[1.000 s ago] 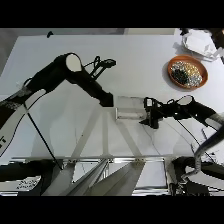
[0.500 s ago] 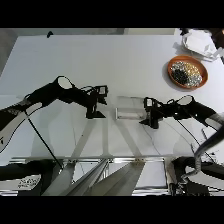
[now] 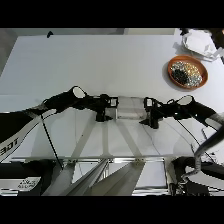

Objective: Fold the box and place the chain.

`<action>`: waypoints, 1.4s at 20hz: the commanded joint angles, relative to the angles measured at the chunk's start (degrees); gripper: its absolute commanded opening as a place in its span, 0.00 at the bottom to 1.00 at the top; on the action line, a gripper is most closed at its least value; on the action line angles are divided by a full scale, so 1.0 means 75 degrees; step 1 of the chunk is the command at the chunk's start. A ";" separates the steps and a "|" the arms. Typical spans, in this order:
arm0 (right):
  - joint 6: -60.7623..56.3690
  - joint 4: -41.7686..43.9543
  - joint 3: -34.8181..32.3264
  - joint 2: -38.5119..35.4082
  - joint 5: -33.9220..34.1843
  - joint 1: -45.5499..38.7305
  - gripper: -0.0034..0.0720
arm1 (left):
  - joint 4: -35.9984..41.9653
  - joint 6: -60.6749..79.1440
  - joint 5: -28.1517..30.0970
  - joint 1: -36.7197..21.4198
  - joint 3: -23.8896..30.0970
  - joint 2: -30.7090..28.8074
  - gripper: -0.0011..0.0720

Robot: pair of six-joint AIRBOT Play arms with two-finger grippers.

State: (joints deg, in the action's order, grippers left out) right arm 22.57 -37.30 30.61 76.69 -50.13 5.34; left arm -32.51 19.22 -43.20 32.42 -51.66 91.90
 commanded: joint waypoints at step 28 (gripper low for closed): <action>-0.0003 0.0003 -0.0003 0.0000 -0.0006 0.0000 0.65 | 0.0921 0.0522 -0.0889 -0.0131 0.0006 0.0020 0.99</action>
State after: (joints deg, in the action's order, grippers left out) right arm 22.57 -37.30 30.61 76.69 -50.13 5.34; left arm -26.59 23.16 -50.63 30.70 -51.59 91.88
